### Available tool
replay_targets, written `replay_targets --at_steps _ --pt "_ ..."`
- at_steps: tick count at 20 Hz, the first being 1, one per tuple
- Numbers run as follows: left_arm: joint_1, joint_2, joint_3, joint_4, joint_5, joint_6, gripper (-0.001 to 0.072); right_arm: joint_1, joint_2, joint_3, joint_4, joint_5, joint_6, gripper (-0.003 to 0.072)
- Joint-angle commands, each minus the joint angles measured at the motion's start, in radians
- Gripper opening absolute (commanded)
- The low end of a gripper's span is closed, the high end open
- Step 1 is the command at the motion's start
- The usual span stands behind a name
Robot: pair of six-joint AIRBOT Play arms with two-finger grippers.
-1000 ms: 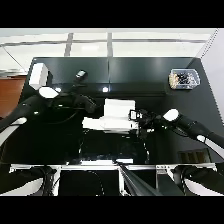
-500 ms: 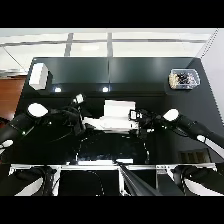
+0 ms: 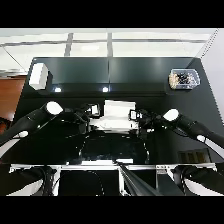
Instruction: Fold the box and place the chain.
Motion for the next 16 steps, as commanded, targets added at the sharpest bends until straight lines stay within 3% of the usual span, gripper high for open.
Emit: replay_targets --at_steps 1,3,5,7,16 --pt "-0.006 -0.049 0.028 -0.077 -0.077 0.105 0.0657 0.0 -0.001 0.0 0.0 0.0 0.0 0.0009" --pt "-0.006 -0.05 0.028 -0.073 -0.087 0.105 0.0493 0.0 -0.001 0.0 0.0 0.0 0.0 0.0009" --pt "-0.008 -0.05 0.028 -0.075 -0.109 0.105 0.048 0.0 -0.001 0.0 0.0 0.0 0.0 0.0009" --pt "-0.015 -0.051 0.028 -0.078 -0.089 0.109 0.0226 0.0 -0.001 0.0 0.0 0.0 0.0 0.0009" --pt "-0.034 -0.079 0.028 -0.189 -0.047 0.109 0.0226 0.0 -0.001 0.0 0.001 0.0 0.0 0.0009"
